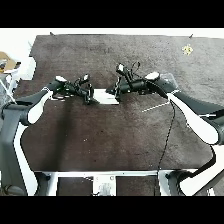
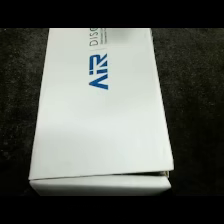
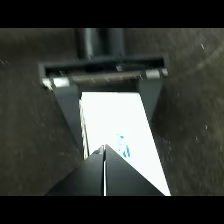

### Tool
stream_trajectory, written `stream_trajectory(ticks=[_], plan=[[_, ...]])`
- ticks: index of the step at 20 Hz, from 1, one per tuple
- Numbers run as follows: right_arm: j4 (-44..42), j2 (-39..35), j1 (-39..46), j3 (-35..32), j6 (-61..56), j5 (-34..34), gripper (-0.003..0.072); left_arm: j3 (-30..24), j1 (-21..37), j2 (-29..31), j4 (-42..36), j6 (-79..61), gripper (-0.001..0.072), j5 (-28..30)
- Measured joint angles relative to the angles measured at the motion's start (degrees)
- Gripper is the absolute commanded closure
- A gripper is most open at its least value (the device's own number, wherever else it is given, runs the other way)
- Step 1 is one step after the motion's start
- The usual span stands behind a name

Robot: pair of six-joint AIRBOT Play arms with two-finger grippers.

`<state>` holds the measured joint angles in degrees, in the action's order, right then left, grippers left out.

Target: Fold the box and place the chain.

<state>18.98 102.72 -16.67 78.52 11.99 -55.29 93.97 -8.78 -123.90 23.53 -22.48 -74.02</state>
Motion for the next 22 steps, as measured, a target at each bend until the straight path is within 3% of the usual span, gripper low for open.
stream_trajectory(ticks=[14,17,22], plan=[[14.62,2.54,0.22,1.53,-9.46,0.20,0.0687,0.00,-0.04,0.00,-0.04,-0.02,0.0249,0.09],[14.80,-1.44,0.55,1.60,-10.21,4.46,0.0687,0.00,0.00,0.00,-0.13,0.22,0.0249,0.07],[10.14,-16.24,0.48,-3.04,-16.39,14.73,0.0687,0.00,0.00,0.00,-0.09,0.02,0.0249,0.09]])
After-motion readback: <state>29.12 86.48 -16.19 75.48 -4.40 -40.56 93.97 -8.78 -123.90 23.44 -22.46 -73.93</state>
